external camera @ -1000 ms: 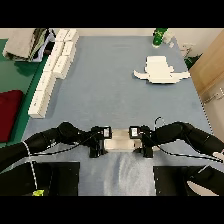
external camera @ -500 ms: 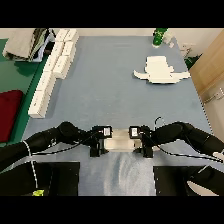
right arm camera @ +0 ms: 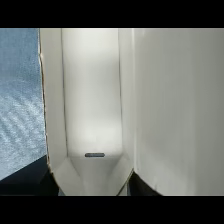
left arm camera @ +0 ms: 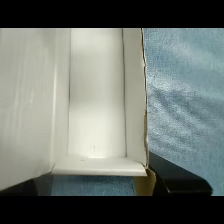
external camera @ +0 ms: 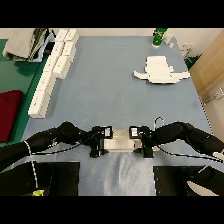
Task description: Fold the box.
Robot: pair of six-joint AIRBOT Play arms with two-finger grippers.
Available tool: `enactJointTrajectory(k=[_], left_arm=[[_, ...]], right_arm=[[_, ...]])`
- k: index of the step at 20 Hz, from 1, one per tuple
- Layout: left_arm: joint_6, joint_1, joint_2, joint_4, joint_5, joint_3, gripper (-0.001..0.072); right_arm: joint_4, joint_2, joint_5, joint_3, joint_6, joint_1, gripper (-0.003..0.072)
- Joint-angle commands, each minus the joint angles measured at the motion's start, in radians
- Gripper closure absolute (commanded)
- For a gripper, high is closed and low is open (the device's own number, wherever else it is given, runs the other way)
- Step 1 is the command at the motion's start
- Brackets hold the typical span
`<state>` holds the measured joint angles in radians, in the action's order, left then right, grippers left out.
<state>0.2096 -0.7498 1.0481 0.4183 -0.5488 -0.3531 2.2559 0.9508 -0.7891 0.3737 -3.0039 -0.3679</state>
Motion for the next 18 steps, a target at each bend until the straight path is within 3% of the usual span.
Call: enactJointTrajectory(k=[1,11,13,18], left_arm=[[0.000,0.002,0.000,0.005,-0.001,0.001,-0.0011],[0.000,0.003,-0.001,0.006,-0.001,0.001,-0.0010],[0.000,0.003,0.000,0.010,-0.001,0.001,0.0106],[-0.006,0.002,0.000,0.023,-0.003,0.001,0.0109]], right_arm=[[0.000,-0.001,0.002,0.000,0.000,-0.001,0.0173],[0.000,-0.001,0.002,0.000,0.000,-0.001,0.0173],[0.000,-0.001,0.002,0.000,0.000,-0.001,0.0173],[0.000,-0.001,0.002,0.000,0.000,-0.001,0.0173]])
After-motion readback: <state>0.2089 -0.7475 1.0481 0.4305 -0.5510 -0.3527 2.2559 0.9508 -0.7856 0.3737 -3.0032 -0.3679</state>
